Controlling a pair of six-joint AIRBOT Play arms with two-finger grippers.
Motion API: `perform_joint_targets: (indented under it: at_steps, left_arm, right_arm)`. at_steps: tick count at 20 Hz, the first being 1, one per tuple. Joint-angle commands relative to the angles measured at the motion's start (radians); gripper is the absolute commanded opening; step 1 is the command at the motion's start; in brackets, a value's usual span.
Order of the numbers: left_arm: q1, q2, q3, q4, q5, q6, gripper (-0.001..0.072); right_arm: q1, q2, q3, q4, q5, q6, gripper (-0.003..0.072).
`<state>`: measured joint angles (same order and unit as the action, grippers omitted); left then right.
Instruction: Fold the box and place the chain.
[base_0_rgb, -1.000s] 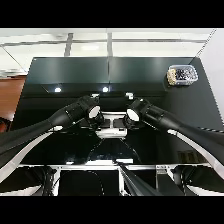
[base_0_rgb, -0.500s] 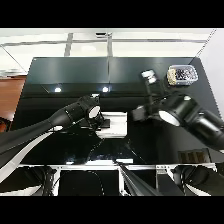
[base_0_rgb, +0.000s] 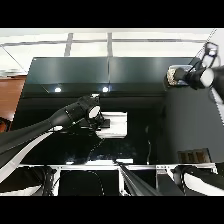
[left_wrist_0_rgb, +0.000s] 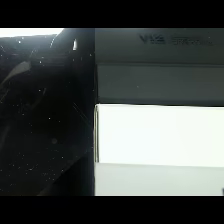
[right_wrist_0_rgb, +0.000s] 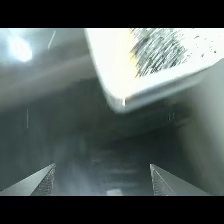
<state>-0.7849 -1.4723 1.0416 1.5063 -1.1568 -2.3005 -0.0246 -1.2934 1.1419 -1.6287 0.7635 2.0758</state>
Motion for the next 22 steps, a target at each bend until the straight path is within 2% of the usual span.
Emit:
perform_joint_targets:
  at_steps: [1,2,3,4,6,14,17,22]
  left_arm:
    - [0.000,-0.001,0.001,0.000,0.000,0.000,0.0024]
    - [0.000,-0.001,0.001,0.000,0.000,0.000,0.0024]
    - [0.000,-0.001,0.001,0.000,-0.003,0.000,0.0024]
    - [0.000,-0.001,0.001,0.000,-0.005,0.000,0.0024]
    - [0.000,-0.001,0.001,0.000,-0.007,0.000,0.0024]
    - [0.000,-0.001,0.001,-0.001,-0.007,0.000,0.0024]
    - [0.000,-0.001,0.001,-0.005,-0.005,0.000,0.0024]
    - [0.000,-0.001,0.001,-0.005,-0.005,0.000,0.0024]
  right_arm:
    - [-0.181,-0.283,0.320,0.324,0.092,0.020,0.0703]
    - [-0.192,-0.376,0.442,0.364,0.187,0.047,0.0701]
    - [-0.194,-0.452,0.539,0.386,0.256,0.072,0.0565]
    - [-0.193,-0.517,0.620,0.393,0.302,0.105,0.0546]
    - [-0.191,-0.592,0.694,0.406,0.317,0.151,0.0546]
    - [-0.195,-0.664,0.702,0.406,0.307,0.195,0.0546]
    - [-0.189,-0.670,0.701,0.454,0.308,0.166,0.0546]
    - [-0.183,-0.687,0.701,0.445,0.344,0.152,0.0544]
